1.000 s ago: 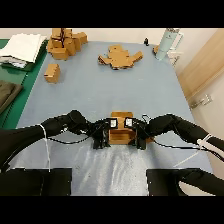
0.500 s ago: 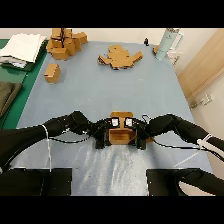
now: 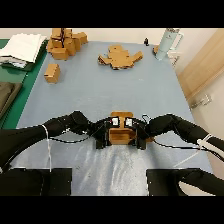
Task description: Fold the box.
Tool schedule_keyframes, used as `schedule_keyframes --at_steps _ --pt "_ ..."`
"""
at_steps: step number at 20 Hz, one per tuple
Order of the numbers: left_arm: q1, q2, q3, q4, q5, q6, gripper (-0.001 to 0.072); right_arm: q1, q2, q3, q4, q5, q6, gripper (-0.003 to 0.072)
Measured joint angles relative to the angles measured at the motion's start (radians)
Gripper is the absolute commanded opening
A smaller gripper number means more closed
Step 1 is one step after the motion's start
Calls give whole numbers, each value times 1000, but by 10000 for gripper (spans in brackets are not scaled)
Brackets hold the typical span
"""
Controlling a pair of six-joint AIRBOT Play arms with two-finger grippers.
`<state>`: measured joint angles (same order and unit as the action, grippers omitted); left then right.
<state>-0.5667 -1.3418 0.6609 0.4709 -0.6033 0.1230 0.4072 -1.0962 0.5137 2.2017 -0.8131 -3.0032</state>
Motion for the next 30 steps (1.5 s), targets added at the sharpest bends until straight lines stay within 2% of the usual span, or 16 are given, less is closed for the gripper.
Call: schedule_keyframes --at_steps 12,13,14,18,22,26,30 --pt "0 0 0 0 2 -1 463 0 0 0 0 0 0 513" --pt "0 0 0 0 2 -1 463 0 0 0 0 0 0 571" --pt "0 0 0 0 2 -2 463 0 0 0 2 0 2 720" --pt "0 0 0 -2 3 -4 462 0 10 12 -9 1 2 720" --pt "0 0 0 -2 3 -4 463 -2 65 18 -97 -18 43 720" --pt "0 0 0 0 3 0 463 -3 182 20 -213 -33 166 714" --pt "0 0 0 0 2 0 463 -3 315 20 -248 -87 278 714"
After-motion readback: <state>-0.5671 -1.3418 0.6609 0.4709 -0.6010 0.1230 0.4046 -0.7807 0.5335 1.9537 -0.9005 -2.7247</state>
